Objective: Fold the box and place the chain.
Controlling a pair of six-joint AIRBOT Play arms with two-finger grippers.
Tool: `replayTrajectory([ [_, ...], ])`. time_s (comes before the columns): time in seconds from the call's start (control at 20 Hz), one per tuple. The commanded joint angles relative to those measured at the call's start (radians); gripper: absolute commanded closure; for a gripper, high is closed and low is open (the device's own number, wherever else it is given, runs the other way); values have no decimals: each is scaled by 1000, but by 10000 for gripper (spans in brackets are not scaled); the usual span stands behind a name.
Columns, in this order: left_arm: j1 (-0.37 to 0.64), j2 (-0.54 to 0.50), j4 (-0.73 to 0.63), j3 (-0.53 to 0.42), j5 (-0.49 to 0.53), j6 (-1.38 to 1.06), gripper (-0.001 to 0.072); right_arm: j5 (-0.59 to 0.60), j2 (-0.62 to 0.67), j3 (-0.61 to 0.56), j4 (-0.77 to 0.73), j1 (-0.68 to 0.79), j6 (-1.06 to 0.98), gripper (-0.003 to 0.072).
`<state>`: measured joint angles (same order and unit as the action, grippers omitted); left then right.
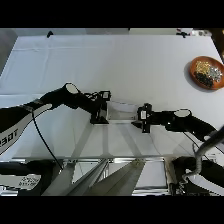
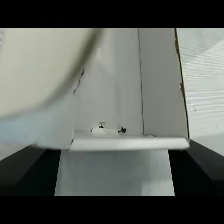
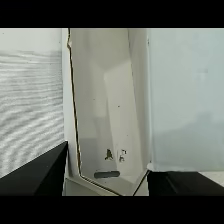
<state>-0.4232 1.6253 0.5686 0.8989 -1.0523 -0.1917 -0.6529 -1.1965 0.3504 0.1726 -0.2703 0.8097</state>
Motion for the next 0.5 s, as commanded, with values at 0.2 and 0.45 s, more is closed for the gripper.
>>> replayTrajectory([
  [0.2,23,-32,-145,-73,13,-214,10,2,0,0,3,0,0,348],
  [0.45,20,-24,-166,-73,18,-213,10,2,0,0,3,0,0,348],
])
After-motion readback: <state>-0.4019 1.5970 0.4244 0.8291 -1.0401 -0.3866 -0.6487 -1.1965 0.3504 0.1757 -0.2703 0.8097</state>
